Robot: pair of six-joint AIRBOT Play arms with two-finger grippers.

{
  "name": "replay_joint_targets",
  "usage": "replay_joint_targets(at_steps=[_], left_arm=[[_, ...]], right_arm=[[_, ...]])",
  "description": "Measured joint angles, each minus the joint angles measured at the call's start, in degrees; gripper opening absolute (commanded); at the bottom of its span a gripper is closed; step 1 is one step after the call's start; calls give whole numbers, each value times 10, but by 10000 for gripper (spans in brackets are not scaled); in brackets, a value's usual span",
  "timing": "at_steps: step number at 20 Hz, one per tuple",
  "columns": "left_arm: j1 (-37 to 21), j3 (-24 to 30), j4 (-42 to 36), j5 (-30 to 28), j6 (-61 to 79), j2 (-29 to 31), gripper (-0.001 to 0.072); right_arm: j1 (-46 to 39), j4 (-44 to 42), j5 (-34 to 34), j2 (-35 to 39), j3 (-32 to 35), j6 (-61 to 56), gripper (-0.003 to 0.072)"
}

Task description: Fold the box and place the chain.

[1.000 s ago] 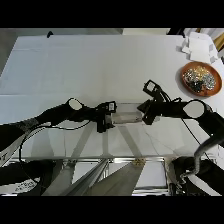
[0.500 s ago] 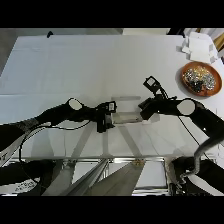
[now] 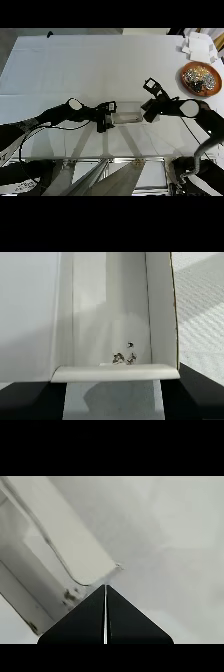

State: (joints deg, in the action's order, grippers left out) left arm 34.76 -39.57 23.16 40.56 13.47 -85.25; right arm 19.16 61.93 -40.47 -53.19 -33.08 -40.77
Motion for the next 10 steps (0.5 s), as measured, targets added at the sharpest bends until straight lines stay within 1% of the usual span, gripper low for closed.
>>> replay_joint_targets(at_steps=[3,4,5,6,8,10], left_arm=[[0,0,0,0,0,0,272],[0,0,0,0,0,0,272],[0,0,0,0,0,0,272],[0,0,0,0,0,0,272],[0,0,0,0,0,0,272],[0,0,0,0,0,0,272]], right_arm=[[0,49,-61,31,-1,85,16],[0,58,-85,33,-1,124,54],[0,65,-106,30,0,164,127],[0,69,-121,22,0,196,179],[0,65,-133,0,0,247,186],[0,47,-127,-28,0,283,182]])
